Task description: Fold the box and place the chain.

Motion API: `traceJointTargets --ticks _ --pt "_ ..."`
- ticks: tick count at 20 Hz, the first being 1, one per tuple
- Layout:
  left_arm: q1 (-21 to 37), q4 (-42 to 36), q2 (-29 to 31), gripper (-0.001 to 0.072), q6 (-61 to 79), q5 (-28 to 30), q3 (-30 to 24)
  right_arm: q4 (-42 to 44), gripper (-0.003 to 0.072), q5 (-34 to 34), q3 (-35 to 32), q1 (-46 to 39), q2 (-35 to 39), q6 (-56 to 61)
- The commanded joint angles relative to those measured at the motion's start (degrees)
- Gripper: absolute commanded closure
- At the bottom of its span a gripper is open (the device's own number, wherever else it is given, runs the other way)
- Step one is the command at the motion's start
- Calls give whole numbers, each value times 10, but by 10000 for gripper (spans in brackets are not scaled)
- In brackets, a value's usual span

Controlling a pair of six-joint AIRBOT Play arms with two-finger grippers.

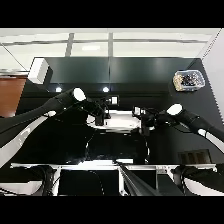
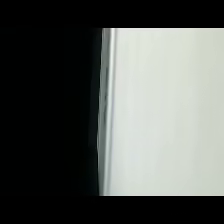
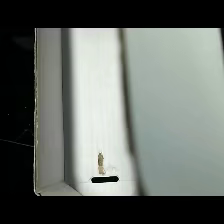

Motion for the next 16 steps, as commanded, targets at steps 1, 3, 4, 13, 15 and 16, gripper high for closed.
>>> traceJointTargets --ticks 1,3,4,13,15,16 --pt "0 0 0 686 -2 -2 0 -15 54 -7 3 0 -3 22" --pt "0 0 0 686 -2 -2 0 -20 54 -12 3 5 -3 27" --pt "0 0 0 686 -2 -2 0 -26 54 -14 3 9 -4 28" --pt "0 0 0 686 -2 -2 0 -31 55 -21 3 13 -4 36" --pt "0 0 0 685 -2 -2 0 -31 152 -21 3 13 -4 36" --pt "0 0 0 685 -2 -2 0 -32 195 -21 3 13 -4 36"
